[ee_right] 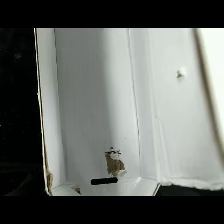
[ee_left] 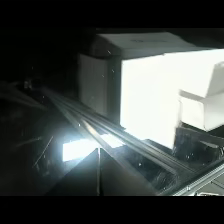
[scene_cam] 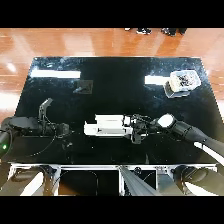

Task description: Fold the box and place the chain.

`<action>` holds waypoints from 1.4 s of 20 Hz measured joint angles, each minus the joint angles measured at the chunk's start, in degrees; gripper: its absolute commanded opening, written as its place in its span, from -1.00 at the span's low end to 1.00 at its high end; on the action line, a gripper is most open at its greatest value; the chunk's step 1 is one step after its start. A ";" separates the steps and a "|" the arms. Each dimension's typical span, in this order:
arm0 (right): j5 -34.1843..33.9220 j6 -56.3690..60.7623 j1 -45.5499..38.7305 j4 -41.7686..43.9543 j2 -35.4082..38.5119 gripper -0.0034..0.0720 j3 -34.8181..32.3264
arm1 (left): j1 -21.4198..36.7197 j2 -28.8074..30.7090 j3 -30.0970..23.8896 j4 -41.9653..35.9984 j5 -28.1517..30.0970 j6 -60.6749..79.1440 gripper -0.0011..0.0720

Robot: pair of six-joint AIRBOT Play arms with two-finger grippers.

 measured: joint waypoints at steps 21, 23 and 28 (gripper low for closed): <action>-0.02 0.02 0.00 -0.02 0.00 0.57 0.00 | -12.46 -16.65 2.43 -11.96 -9.18 11.78 0.32; -0.02 0.00 0.00 0.00 0.00 0.57 0.00 | -12.68 -16.63 3.54 -12.07 -7.78 11.76 0.35; -0.02 0.02 0.00 0.00 0.00 0.57 0.00 | -12.81 -16.65 5.97 -11.65 -4.66 11.78 0.38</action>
